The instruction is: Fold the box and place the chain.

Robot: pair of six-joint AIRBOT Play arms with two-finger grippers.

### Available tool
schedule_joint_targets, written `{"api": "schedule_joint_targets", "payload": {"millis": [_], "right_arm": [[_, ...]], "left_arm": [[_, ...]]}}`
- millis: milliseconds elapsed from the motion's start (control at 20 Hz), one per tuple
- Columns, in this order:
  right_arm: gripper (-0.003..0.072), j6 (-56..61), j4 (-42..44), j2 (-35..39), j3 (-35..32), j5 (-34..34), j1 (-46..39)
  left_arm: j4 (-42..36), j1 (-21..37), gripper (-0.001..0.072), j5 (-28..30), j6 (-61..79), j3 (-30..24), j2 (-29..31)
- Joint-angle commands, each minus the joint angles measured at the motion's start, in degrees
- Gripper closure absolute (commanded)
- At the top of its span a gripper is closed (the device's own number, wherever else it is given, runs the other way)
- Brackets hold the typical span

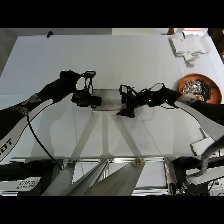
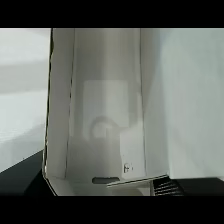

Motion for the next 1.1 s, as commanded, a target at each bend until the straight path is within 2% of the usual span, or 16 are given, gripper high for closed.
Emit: {"api": "schedule_joint_targets", "payload": {"millis": [0, 100, 200, 250, 300, 350, 600, 650, 700, 800, 850, 1050], "right_arm": [[0.0128, 0.0, 0.2, 0.0, 0.0, 0.0, 0.0], [0.0128, 0.0, 0.2, 0.0, 0.0, 0.0, 0.0], [0.0128, 0.0, 0.2, 0.0, 0.0, 0.0, 0.0], [0.0128, 0.0, 0.2, 0.0, 0.0, 0.0, 0.0], [0.0128, 0.0, 0.2, 0.0, 0.0, 0.0, 0.0], [0.0128, 0.0, 0.2, 0.0, 0.0, 0.0, 0.0], [0.0128, 0.0, 0.2, 0.0, 0.0, 0.0, 0.0], [0.0128, 0.0, 0.2, 0.0, 0.0, 0.0, 0.0], [0.0128, 0.0, 0.2, 0.0, 0.0, 0.0, 0.0], [0.0128, 0.0, 0.1, 0.0, 0.0, 0.0, 0.0], [0.0128, 0.0, 0.1, 0.0, 0.0, 0.0, 0.0], [0.0128, 0.0, 0.1, 0.0, 0.0, 0.0, 0.0]], "left_arm": [[-3.0, -0.9, 0.0327, 0.4, -4.8, 0.5, -0.9], [-2.7, -1.5, 0.0336, -0.3, -10.1, 0.5, -2.1], [-2.7, -2.1, 0.0338, 1.5, -10.8, 0.5, -2.9], [-2.8, -2.3, 0.0374, 2.5, -10.7, 0.5, -3.1], [-2.7, -2.5, 0.0521, 3.1, -10.6, 0.5, -3.1], [-2.7, -2.5, 0.0707, 3.1, -10.6, 0.5, -3.1], [-2.7, -2.4, 0.0698, 3.1, -10.2, 0.5, -3.1], [-2.7, -2.4, 0.0693, 3.0, -10.2, 0.5, -3.1], [-2.7, -2.4, 0.0625, 2.5, -10.2, 0.5, -2.9], [-3.0, -1.7, 0.0290, 2.2, -8.4, 0.5, -1.7], [-3.5, -0.9, 0.0233, 2.0, -7.5, 0.5, -0.6], [-6.5, 3.2, 0.0233, 1.0, -4.1, 0.5, 6.8]]}}
